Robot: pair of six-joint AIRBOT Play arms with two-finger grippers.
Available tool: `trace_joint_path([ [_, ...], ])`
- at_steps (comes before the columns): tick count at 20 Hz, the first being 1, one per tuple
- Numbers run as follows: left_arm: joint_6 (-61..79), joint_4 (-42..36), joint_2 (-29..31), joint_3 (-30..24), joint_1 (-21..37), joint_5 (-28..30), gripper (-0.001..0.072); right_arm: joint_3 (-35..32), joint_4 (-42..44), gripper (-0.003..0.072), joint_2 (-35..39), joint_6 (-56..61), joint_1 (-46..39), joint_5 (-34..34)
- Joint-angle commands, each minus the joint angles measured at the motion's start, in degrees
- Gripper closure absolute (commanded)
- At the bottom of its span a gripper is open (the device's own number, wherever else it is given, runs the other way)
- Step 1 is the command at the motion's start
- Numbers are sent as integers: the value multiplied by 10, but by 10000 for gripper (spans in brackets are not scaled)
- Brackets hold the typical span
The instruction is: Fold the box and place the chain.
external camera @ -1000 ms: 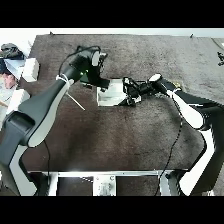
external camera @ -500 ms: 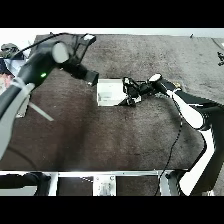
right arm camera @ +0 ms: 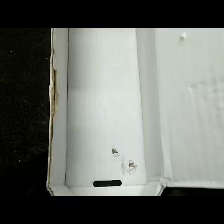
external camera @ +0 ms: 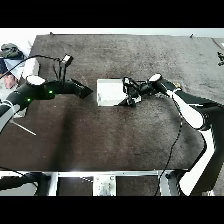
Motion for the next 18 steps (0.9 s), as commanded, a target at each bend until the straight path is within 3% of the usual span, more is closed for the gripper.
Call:
trace_joint_path([
  [1, 72, -68, -8, -11, 9, 2, 69, 0, 0, 151, 0, 0, -1, 0],
  [3, 84, -64, -55, 32, 23, -44, 70, 0, 0, 151, 0, 0, -1, 0],
  [6, 152, -67, -166, 143, 43, -127, 70, 0, 0, 151, 0, 0, -1, 0],
  [9, 246, -62, -237, 203, 54, -181, 70, 0, 0, 151, 0, 0, -1, 0],
  [11, 277, -46, -267, 219, 53, -210, 69, 0, 0, 151, 0, 0, -1, 0],
  [16, 355, 3, -282, 220, 53, -205, 66, 0, 0, 151, 0, 0, -1, 0],
  [18, 358, 17, -282, 220, 48, -211, -11, 0, 0, 151, 0, 0, -1, 0],
])
